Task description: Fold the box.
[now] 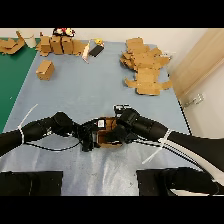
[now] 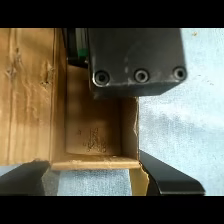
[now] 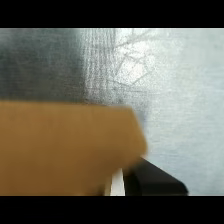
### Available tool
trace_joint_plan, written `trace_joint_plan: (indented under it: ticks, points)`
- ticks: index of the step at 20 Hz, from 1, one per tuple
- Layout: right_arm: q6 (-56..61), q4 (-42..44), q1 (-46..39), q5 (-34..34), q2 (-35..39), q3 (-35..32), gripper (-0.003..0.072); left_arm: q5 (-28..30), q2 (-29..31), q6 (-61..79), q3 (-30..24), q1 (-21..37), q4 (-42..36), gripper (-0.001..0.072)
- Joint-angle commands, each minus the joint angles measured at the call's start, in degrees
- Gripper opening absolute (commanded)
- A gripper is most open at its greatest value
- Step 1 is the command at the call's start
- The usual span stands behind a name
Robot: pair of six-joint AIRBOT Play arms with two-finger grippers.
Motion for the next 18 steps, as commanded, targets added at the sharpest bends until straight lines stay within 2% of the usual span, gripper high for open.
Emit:
trace_joint_plan:
  ticks: [1, 5, 10, 11, 12, 13, 15, 17, 18]
  points:
    - [-0.17, 0.24, -0.02, -0.61, 2.12, 0.48, 0.0421, 0.07, -0.02, 0.00, 0.02, 0.02, -0.04, 0.0477]
    - [-0.15, 0.20, -0.66, -1.16, 8.39, 0.63, 0.0421, 0.07, -0.02, 0.00, 0.02, 0.02, -0.04, 0.0477]
    - [-0.26, 0.42, -6.14, -1.27, 16.09, 0.26, 0.0407, 0.07, -0.02, -0.02, 0.02, 0.02, -0.04, 0.0476]
    - [-1.16, 0.02, -8.28, -0.96, 17.46, -0.50, 0.0293, 0.04, -0.02, 0.00, 0.02, 0.02, -0.04, 0.0477]
    - [-2.19, -0.28, -10.84, -0.33, 18.78, -1.90, 0.0126, 0.04, -0.02, -0.02, 0.02, 0.02, -0.04, 0.0477]
    - [-4.22, -0.20, -14.14, 1.81, 20.00, -3.98, 0.0002, 0.04, -0.02, 0.00, 0.02, 0.02, -0.04, 0.0477]
    - [-14.40, 6.03, -21.97, 9.22, 20.70, -8.37, 0.0002, 0.07, -0.02, 0.00, 0.02, 0.02, -0.04, 0.0476]
    - [-32.61, 22.62, -30.51, 14.78, 18.05, -11.13, 0.0002, 0.04, -0.02, -0.02, 0.02, 0.02, -0.04, 0.0477]
    - [-41.48, 31.06, -34.01, 14.86, 15.37, -11.06, 0.0002, 0.04, -0.02, -0.02, 0.02, 0.02, -0.04, 0.0477]
